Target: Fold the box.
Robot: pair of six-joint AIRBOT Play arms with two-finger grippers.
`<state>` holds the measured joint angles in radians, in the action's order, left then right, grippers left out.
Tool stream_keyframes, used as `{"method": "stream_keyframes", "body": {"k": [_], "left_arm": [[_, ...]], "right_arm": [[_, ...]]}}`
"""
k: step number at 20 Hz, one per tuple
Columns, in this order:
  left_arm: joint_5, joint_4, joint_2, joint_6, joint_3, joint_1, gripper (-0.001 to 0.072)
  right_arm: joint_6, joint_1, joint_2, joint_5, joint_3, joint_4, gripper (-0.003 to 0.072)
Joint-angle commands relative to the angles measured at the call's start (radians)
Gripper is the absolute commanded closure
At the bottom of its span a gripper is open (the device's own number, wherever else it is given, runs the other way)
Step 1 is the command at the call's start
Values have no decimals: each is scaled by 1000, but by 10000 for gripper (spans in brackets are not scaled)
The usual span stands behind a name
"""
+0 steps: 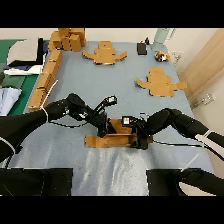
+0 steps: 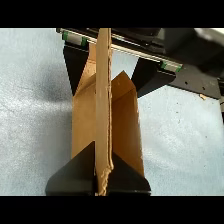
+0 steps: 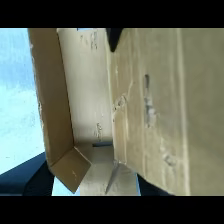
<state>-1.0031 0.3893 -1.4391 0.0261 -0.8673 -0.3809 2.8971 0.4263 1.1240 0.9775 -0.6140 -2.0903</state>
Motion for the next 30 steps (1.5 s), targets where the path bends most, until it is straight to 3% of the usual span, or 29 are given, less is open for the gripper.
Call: {"method": "stream_keyframes", "body": {"k": [1,6,12,14,18,21,24,30], "left_arm": [[0,0,0,0,0,0,694],[0,0,0,0,0,0,695],[0,0,0,0,0,0,695],[0,0,0,0,0,0,695],[0,0,0,0,0,0,695],[0,0,0,0,0,0,695],[0,0,0,0,0,0,695],[0,0,0,0,0,0,694]], "right_arm": [[74,8,7,-6,8,-32,-2],[104,33,7,-111,61,-61,17],[104,31,3,-114,61,-44,60],[105,28,3,-112,61,-37,116],[104,28,3,-115,61,-37,154],[104,26,-1,-118,85,-45,154],[104,26,-27,-132,98,-53,231],[103,26,-35,-133,123,-55,232]]}}
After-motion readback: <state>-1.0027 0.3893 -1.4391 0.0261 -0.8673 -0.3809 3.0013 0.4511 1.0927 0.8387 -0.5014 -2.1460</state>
